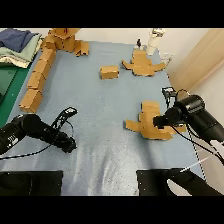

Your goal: Fold the box.

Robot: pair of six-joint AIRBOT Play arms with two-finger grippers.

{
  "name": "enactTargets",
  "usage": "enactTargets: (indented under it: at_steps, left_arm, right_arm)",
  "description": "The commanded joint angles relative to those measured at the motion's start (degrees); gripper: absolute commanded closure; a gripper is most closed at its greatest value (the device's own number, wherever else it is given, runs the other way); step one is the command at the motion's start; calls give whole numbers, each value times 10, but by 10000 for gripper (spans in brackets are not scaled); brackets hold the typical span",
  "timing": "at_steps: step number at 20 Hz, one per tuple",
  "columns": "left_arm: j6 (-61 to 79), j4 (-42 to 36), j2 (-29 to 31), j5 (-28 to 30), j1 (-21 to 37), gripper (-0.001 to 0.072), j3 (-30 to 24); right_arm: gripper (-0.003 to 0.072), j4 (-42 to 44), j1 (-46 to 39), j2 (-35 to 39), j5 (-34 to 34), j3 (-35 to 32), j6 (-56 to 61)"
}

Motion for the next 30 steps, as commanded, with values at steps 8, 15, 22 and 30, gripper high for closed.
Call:
enactTargets:
  at_steps: [8, 15, 22, 30]
  left_arm:
    - [0, 0, 0, 0, 0, 402, 0]
    - [0, 0, 0, -1, 0, 402, 0]
    - [0, 0, 0, 0, 0, 402, 0]
    - [0, 0, 0, 0, 0, 402, 0]
  right_arm:
    - [181, -72, -62, -5, 3, 47, -1]
    - [181, 12, -314, -63, 56, 91, -136]
    - [181, 186, -418, -167, 38, 91, -303]
    - [294, 275, -426, -204, 14, 91, -423]
